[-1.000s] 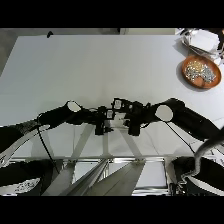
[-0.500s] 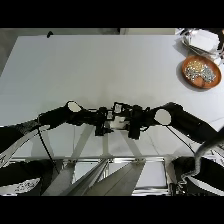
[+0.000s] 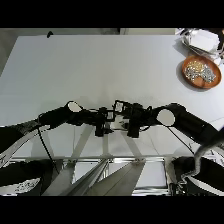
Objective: Fold the box and place the chain.
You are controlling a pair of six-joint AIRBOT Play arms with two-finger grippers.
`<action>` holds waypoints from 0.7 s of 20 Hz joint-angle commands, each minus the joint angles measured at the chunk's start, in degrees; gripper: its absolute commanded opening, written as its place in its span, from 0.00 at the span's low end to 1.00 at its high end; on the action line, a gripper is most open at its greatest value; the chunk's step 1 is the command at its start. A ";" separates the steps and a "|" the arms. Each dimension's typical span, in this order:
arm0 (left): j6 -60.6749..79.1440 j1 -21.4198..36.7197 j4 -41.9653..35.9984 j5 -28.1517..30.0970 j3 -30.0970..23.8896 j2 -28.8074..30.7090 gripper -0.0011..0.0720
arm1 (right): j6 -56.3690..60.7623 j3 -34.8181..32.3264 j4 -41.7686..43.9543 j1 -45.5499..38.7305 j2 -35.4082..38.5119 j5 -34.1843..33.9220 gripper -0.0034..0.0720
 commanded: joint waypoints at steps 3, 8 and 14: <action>-0.07 0.02 -0.09 0.24 0.00 0.00 0.30 | -1.29 -0.04 3.69 -1.46 0.85 0.59 0.19; -0.07 0.04 -0.11 0.22 0.00 0.00 0.30 | -10.25 -3.58 13.62 -5.14 0.85 1.25 0.07; -0.07 0.04 -0.09 0.22 0.00 0.00 0.30 | -14.14 -6.75 17.59 -5.22 0.85 1.51 0.06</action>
